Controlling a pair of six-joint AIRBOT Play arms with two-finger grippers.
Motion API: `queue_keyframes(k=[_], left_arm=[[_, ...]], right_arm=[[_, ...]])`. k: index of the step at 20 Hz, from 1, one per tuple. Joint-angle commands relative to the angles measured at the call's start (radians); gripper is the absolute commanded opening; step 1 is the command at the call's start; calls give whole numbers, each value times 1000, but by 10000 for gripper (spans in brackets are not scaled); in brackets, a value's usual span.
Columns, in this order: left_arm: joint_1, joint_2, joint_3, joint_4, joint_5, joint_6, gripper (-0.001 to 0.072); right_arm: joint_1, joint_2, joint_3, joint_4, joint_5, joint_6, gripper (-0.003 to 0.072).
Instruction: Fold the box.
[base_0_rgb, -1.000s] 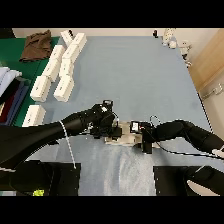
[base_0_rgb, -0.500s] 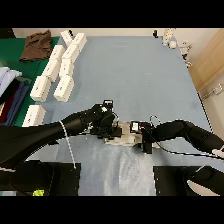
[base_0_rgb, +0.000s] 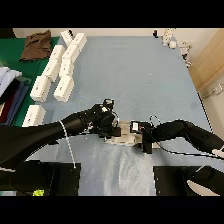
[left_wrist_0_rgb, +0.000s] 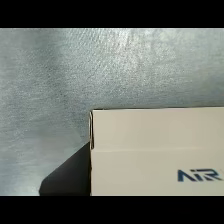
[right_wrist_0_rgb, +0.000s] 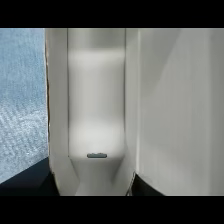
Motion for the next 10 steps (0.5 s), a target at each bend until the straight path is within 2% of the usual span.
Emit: queue_keyframes(k=[1, 2, 5, 8, 9, 10], left_arm=[[0, 0, 1, -2, -2, -11, 338], [0, 0, 1, -5, -5, -23, 380], [0, 5, 4, -50, -17, -19, 381], [5, 49, 65, -56, -111, 23, 389], [10, 77, 97, -54, -151, 38, 461], [19, 104, 126, -52, -191, 41, 486]], right_arm=[[0, 1, 1, 0, 0, 0, 518], [0, 1, 1, 0, 0, 0, 518], [0, 1, 1, 0, 0, 0, 518], [0, 1, 1, 0, 0, 0, 518], [0, 1, 1, 0, 0, 0, 518], [0, 1, 1, 0, 0, 0, 518]])
